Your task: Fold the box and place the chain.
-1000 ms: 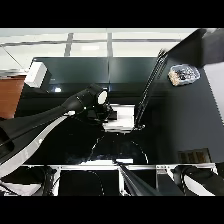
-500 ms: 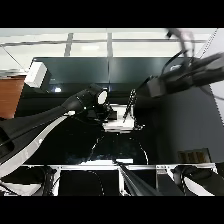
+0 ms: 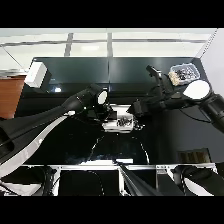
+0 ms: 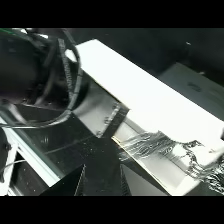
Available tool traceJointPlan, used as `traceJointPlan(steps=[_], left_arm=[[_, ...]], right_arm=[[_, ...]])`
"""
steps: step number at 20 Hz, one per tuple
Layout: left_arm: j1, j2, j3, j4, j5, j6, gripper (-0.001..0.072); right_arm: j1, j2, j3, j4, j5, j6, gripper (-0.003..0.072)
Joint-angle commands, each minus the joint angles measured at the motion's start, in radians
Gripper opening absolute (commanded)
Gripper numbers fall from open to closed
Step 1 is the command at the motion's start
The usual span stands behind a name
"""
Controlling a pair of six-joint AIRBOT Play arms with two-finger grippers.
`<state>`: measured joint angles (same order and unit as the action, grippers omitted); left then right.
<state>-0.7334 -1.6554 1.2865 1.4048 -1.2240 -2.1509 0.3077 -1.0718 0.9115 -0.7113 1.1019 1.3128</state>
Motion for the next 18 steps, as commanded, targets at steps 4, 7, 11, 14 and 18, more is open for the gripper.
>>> traceJointPlan(steps=[4,7,11,14,18], left_arm=[[0.001,0.000,0.000,0.000,0.000,0.001,0.0026],[0.001,0.000,0.000,0.000,0.000,0.001,0.0025],[0.001,0.000,0.000,0.000,0.001,0.001,0.0025],[0.001,0.000,0.000,0.000,0.000,0.001,0.0026],[0.001,0.000,0.000,0.000,-0.005,0.001,0.0025]], right_arm=[[-0.261,0.126,-0.060,-0.256,0.148,-0.032,0.0261],[-0.309,0.155,-0.211,-0.347,0.008,-0.137,0.0261],[-0.174,0.142,-0.356,-0.286,-0.269,-0.311,0.0699],[-0.040,0.080,-0.361,-0.293,-0.383,-0.624,0.0698],[0.004,-0.006,-0.359,-0.120,-0.407,-1.115,0.0696]])
